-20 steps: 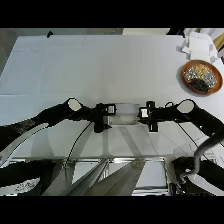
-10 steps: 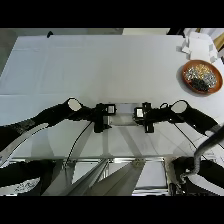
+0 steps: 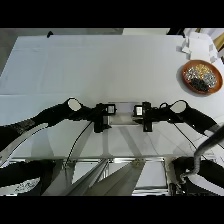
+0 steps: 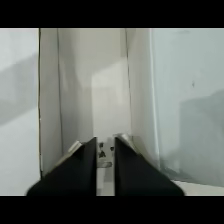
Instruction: Fold the box and place the chain.
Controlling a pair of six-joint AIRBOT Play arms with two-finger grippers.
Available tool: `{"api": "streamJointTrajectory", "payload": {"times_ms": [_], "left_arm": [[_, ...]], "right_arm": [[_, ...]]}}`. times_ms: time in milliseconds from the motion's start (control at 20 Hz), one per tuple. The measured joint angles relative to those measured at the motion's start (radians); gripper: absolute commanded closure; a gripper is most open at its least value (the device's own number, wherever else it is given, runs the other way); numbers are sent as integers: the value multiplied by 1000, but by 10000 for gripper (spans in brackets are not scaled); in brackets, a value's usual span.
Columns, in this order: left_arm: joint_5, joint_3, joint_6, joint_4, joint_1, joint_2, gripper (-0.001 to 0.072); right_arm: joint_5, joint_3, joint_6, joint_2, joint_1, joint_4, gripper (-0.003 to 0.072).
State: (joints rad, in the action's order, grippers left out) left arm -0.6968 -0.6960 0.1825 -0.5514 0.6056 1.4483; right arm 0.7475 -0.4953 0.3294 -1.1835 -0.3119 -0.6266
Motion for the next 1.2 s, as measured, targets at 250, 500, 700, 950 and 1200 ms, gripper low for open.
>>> {"api": "streamJointTrajectory", "payload": {"times_ms": [250,500,700,950,1200], "left_arm": [[0,0,0,0,0,0,574],[0,0,0,0,0,0,574],[0,0,0,1,0,0,574],[0,0,0,1,0,0,574],[0,0,0,0,0,0,574]], "right_arm": [[59,0,-219,59,19,-181,650],[150,0,-586,236,103,-282,668],[174,0,-1058,369,211,-383,668],[229,4,-1488,364,349,-579,668],[236,6,-1571,222,390,-520,668]]}}
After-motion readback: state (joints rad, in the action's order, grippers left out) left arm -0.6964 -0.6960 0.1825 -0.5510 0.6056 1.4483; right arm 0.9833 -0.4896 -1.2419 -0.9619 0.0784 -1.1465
